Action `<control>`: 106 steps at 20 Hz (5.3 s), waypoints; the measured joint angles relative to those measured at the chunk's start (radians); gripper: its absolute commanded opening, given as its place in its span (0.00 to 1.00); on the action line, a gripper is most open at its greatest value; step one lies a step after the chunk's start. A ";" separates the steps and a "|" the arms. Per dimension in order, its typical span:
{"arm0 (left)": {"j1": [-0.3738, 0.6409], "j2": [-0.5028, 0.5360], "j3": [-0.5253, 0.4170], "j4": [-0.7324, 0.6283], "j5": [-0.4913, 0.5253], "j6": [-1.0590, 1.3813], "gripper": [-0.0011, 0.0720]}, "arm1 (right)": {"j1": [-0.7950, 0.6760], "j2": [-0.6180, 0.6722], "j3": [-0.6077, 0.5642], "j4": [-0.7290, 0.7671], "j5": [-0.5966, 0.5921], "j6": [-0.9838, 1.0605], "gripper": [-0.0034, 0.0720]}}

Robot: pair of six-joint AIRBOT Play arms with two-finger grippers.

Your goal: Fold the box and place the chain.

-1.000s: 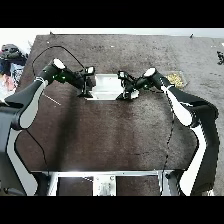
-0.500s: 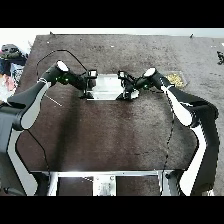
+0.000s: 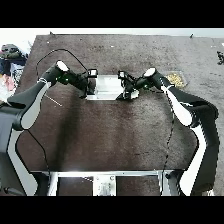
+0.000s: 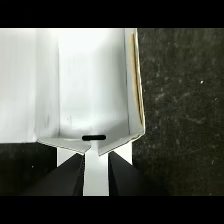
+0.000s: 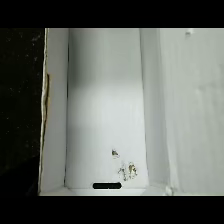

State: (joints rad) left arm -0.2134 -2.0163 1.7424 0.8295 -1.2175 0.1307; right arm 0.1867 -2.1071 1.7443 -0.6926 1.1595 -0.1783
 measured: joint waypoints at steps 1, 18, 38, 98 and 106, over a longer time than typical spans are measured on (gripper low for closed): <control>-0.005 0.000 0.000 -0.007 -0.003 0.000 0.24 | 0.000 0.000 0.000 0.000 0.000 0.000 0.76; -0.035 -0.016 0.000 -0.087 0.036 -0.031 0.47 | 0.000 0.000 0.000 -0.001 0.000 -0.001 0.76; 0.134 0.197 -0.016 0.047 0.047 -0.780 0.02 | 0.000 0.000 0.000 0.000 0.000 -0.001 0.76; -0.042 0.113 -0.150 -0.079 0.146 -1.537 0.59 | 0.000 0.000 0.000 0.000 0.000 -0.001 0.76; -0.098 0.113 -0.108 0.086 0.193 -1.730 0.52 | 0.000 0.000 0.000 0.000 0.000 0.000 0.76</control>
State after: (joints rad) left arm -0.3111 -1.9030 1.6348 0.9154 -1.0241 -1.5990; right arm 0.1864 -2.1071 1.7443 -0.6930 1.1595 -0.1787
